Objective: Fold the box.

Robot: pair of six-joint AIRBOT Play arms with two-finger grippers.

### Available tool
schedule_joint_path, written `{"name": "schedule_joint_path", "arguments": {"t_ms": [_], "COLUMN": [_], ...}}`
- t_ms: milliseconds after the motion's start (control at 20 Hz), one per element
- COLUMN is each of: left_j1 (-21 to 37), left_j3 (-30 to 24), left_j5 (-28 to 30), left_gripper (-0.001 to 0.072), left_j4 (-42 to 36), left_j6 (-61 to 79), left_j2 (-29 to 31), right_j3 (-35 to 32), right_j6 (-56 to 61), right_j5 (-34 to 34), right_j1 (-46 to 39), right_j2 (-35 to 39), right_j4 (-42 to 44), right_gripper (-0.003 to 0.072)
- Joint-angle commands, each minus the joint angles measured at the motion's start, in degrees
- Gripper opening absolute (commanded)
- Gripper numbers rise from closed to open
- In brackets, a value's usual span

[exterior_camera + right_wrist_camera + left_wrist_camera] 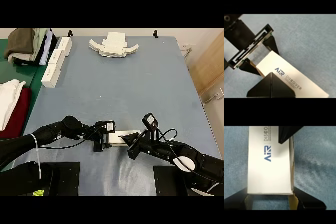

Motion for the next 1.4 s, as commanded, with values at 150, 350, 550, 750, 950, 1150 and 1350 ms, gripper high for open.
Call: {"name": "schedule_joint_path", "arguments": {"t_ms": [150, 350, 550, 750, 950, 1150, 1350], "left_j1": [0.0, 0.0, 0.0, 0.0, 0.0, 0.0, 0.0], "left_j3": [0.0, 0.0, 0.0, 0.0, 0.0, 0.0, 0.0], "left_j5": [0.0, 0.0, 0.0, 0.0, 0.0, 0.0, 0.0], "left_gripper": [0.0463, 0.0463, 0.0463, 0.0463, 0.0463, 0.0463, 0.0463], "left_j4": [0.0, 0.0, 0.0, 0.0, 0.0, 0.0, 0.0], "left_j6": [0.0, 0.0, 0.0, 0.0, 0.0, 0.0, 0.0], "left_j2": [0.0, 0.0, 0.0, 0.0, 0.0, 0.0, 0.0], "right_j3": [0.2, 1.2, 5.1, 5.4, 2.8, 2.4, 2.0], "right_j6": [0.0, 0.0, 3.2, 5.6, 6.0, 6.0, 6.0], "right_j5": [4.9, 11.3, 19.1, 26.0, 27.2, 25.6, 25.3], "right_j1": [-1.1, -4.3, -7.1, -7.3, -7.2, -7.2, -7.2], "right_j2": [0.3, 1.1, 3.8, 6.1, 6.1, 6.1, 6.1], "right_j4": [-1.5, -6.9, -17.7, -18.2, -17.9, -18.3, -18.2], "right_gripper": [0.0005, 0.0005, 0.0005, 0.0005, 0.0005, 0.0005, 0.0005]}}
